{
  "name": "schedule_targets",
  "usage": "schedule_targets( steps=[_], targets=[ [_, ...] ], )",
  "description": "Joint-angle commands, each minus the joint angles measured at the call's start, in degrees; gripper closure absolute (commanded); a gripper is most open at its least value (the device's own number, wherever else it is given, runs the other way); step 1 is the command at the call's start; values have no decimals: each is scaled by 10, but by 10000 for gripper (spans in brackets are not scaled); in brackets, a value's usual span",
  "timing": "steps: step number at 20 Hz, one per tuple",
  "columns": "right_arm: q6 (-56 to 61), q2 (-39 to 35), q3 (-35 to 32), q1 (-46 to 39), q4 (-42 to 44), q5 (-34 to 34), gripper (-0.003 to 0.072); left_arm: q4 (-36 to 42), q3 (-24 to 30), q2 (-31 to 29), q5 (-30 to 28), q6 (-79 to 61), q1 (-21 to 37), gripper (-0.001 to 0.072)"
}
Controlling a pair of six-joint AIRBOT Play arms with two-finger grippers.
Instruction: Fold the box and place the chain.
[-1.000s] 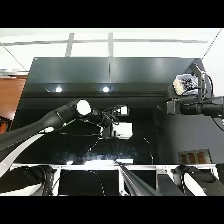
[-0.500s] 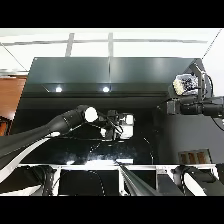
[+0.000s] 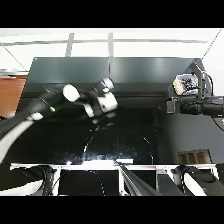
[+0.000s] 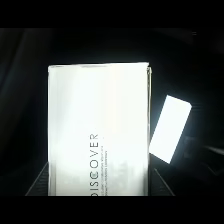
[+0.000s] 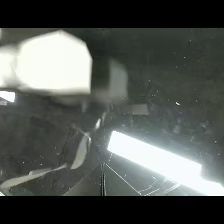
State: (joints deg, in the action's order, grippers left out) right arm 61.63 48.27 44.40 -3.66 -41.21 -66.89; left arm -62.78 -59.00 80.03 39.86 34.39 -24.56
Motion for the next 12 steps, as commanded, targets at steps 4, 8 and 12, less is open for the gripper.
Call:
schedule_targets(
  steps=[4,8,12],
  targets=[
    [1,0,0,0,0,13,670,-13,-167,78,14,192,318,471],
    [1,0,0,0,2,42,670,-44,-334,213,43,249,412,471],
    [6,0,0,0,2,50,670,-161,-426,304,27,291,421,469]
  ],
)
